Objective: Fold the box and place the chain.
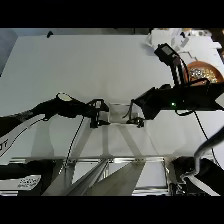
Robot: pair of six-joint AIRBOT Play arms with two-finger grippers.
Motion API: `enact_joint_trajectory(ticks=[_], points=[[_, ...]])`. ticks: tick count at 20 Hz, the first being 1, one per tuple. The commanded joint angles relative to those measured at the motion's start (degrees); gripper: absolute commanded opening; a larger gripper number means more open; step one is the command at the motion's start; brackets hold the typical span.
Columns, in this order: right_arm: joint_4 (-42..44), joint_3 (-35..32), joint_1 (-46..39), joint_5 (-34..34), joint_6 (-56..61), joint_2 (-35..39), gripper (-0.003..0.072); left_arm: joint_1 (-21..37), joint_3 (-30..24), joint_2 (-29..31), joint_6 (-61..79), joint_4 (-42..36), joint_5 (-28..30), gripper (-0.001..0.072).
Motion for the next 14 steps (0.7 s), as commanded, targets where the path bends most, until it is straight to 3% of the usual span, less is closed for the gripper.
enact_joint_trajectory(ticks=[1, 14], points=[[1.62, 0.20, 0.22, -5.14, -1.46, -1.22, 0.0019, 0.04, 0.02, -0.02, 0.00, 0.00, 0.00, 0.0018], [-2.19, 0.20, 6.86, -3.67, -2.23, -13.27, 0.0019, 0.04, 0.02, 0.00, 0.00, 0.02, 0.02, 0.0018]])
